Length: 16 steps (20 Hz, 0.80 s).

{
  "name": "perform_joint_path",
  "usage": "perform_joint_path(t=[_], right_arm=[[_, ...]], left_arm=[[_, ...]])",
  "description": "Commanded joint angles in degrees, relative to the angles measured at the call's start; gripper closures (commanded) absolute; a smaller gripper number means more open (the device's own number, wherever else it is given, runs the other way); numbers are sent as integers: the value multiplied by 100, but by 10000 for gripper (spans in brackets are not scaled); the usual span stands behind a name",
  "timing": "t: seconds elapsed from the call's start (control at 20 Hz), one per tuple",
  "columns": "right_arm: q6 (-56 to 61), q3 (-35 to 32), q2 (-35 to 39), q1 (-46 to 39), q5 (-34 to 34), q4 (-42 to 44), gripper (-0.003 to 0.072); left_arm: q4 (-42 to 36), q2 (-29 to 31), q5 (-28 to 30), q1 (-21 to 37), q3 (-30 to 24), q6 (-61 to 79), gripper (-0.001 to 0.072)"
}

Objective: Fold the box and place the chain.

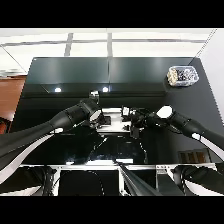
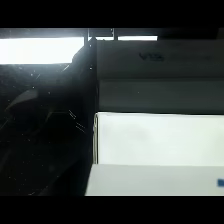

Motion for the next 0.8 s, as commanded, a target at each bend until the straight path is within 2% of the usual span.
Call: perform_joint_path(t=[0.0,0.05,0.1,0.15,0.2,0.25,0.4,0.5,0.55,0.65,0.7,0.75], right_arm=[[254,0,-11,11,-37,55,257],[341,0,-11,9,-17,33,273],[461,0,0,-17,59,-20,373],[726,4,44,-76,173,-76,394],[1139,20,157,-170,426,-249,638],[1910,63,352,-334,761,-570,667],[5117,387,1056,-1241,1718,-1956,667],[6669,417,1333,-2243,2098,-2396,667],[7077,369,1322,-2715,2133,-2337,667],[7825,-63,1298,-3438,1532,-1309,667],[7827,-291,1217,-3582,1294,-992,667],[7871,-433,1019,-3595,1202,-1027,667]], left_arm=[[-4,-2,15,4,-2,2,681],[-4,-2,15,4,-2,2,682],[-4,-2,15,4,-2,2,681],[-4,-2,11,4,-2,2,681],[-4,-2,11,4,-2,2,681],[-4,-2,11,4,-2,2,681],[-2,-2,11,4,-2,2,681],[-4,-2,7,4,-2,2,681],[-4,-2,7,4,-2,2,681],[-4,-2,7,4,-2,2,681],[-4,-2,4,4,-2,2,681],[-4,-2,7,4,-2,2,681]])
